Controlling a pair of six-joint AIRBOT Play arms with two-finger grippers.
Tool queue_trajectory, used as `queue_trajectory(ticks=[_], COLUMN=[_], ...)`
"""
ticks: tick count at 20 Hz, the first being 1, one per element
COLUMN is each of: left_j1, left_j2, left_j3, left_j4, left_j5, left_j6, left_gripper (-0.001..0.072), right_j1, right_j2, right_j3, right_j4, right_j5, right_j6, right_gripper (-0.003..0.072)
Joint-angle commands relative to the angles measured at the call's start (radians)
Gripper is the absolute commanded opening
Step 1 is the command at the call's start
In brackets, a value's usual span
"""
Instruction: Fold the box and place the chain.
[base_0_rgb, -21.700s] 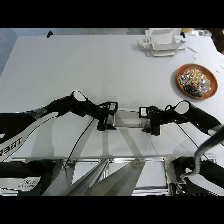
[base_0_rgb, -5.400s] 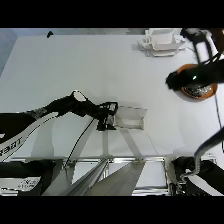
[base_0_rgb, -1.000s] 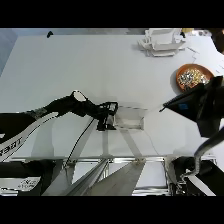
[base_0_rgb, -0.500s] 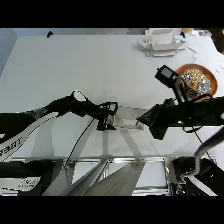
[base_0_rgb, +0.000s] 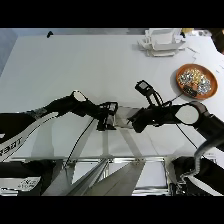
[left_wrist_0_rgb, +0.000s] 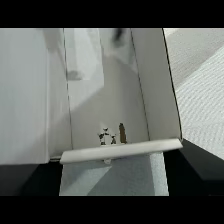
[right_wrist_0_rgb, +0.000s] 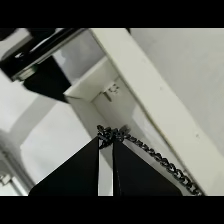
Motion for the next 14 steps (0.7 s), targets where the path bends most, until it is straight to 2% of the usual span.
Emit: queue_trajectory(ticks=[1, 3, 5, 8, 11, 14], left_j1=[0.001, 0.001, 0.001, 0.001, 0.001, 0.001], left_j2=[0.0, 0.0, 0.0, 0.0, 0.0, 0.0], left_j3=[0.001, 0.001, 0.0, 0.0, 0.001, 0.0], left_j4=[0.0, 0.0, 0.0, 0.0, 0.0, 0.0], left_j5=[0.0, 0.0, 0.0, 0.0, 0.0, 0.0], left_j6=[0.0, 0.0, 0.0, 0.0, 0.0, 0.0], left_gripper=[0.0083, 0.0083, 0.0083, 0.0083, 0.0083, 0.0083], right_j1=[0.008, 0.008, -0.006, -0.086, -0.228, -0.389], right_j2=[-0.07, -0.063, -0.019, 0.076, 0.12, 0.082], right_j3=[-0.011, -0.01, 0.012, 0.113, 0.2, 0.2], right_j4=[0.001, 0.002, 0.001, -0.023, -0.2, -0.421], right_j5=[-0.065, -0.065, -0.042, 0.01, 0.007, 0.006], right_j6=[-0.005, -0.005, 0.002, 0.023, 0.109, 0.248], right_gripper=[0.0107, 0.0199, 0.0203, 0.0194, 0.0191, 0.0192])
